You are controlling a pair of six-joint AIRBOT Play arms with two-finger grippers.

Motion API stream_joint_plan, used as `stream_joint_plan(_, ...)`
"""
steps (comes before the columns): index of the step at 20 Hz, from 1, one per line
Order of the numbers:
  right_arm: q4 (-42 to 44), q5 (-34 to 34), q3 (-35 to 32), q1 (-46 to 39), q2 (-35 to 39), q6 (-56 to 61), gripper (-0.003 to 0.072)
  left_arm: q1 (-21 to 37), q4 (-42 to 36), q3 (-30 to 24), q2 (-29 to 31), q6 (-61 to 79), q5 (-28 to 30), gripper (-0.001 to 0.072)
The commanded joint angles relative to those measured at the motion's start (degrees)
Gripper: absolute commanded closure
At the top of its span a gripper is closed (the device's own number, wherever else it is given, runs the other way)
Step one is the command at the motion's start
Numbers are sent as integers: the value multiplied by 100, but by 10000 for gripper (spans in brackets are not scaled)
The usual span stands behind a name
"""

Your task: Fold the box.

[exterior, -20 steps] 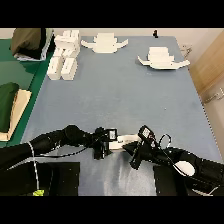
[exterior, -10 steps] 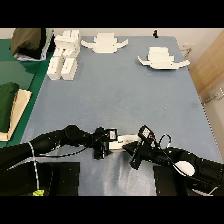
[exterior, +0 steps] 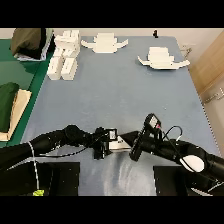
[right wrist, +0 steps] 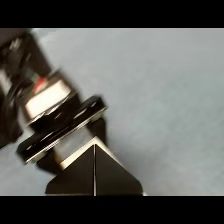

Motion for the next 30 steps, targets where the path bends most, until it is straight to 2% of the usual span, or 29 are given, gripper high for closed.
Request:
stream_joint_plan(1,-474,317,168,-704,57,2,684,2,2,2,2,2,2,197)
stream_joint_plan(4,-979,1043,229,-1692,-42,516,684,2,2,2,2,2,7,197)
stream_joint_plan(6,-1797,1827,476,-2232,-243,1019,684,2,2,2,2,2,2,197)
stream_joint_plan(9,-3154,3300,1338,-2780,-809,2669,684,2,2,2,2,4,26,197)
stream_joint_plan(12,-3567,4701,2500,-3071,-1650,3709,684,4,-4,52,7,-4,109,197)
stream_joint_plan(14,-3554,4983,3027,-3086,-2120,4100,684,17,-42,129,44,-251,118,197)
stream_joint_plan(16,-3674,4846,3276,-3086,-2374,4417,683,188,-24,179,170,-946,118,197)
stream_joint_plan(18,-4205,4601,3399,-3093,-2476,5106,683,579,203,181,459,-1576,105,197)
stream_joint_plan(21,-4437,4529,3526,-3230,-2509,5458,683,1613,1172,179,1021,-3005,70,197)
stream_joint_plan(25,-4422,4535,3523,-3250,-2533,5455,683,3945,3281,181,1506,-5069,-601,197)
stream_joint_plan(27,-4422,4533,3523,-3250,-2575,5458,683,5215,3436,186,1565,-5149,-723,197)
stream_joint_plan(30,-4389,4533,3523,-3250,-2645,5455,683,6592,3383,219,1502,-5101,-254,197)
